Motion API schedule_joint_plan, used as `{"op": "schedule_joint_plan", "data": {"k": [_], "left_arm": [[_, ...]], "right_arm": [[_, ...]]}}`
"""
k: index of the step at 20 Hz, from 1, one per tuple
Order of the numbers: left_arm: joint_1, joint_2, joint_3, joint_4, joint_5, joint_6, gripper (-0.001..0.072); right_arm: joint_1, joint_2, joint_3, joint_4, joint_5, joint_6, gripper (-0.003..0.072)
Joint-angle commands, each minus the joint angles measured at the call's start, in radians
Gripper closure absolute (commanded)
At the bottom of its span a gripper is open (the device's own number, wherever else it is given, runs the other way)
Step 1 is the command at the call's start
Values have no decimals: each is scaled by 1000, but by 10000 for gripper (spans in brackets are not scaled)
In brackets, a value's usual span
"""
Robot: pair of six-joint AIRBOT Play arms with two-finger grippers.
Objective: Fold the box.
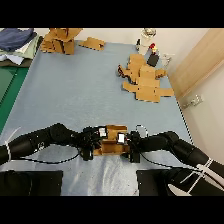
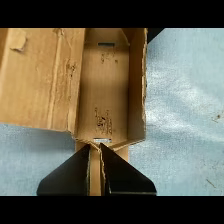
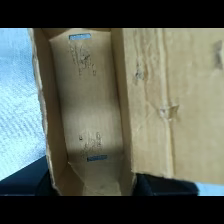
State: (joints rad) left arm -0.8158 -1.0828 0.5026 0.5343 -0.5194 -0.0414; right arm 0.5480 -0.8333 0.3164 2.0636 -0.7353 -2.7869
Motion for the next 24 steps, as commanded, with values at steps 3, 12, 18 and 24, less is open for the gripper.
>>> {"op": "schedule_joint_plan", "data": {"k": [3, 12, 18, 24], "left_arm": [[-14, -2, 0, -19, 17, 1, 617], [-20, -2, 0, -27, 23, 29, 617], [-20, -44, 0, -202, 22, 164, 616], [-20, -44, 0, -201, 21, 164, 398]], "right_arm": [[0, -1, 0, 0, 1, 0, 182], [0, -1, 0, 0, 0, 0, 181], [0, -1, 0, 0, 1, 0, 182], [0, -1, 0, 0, 1, 0, 182]]}}
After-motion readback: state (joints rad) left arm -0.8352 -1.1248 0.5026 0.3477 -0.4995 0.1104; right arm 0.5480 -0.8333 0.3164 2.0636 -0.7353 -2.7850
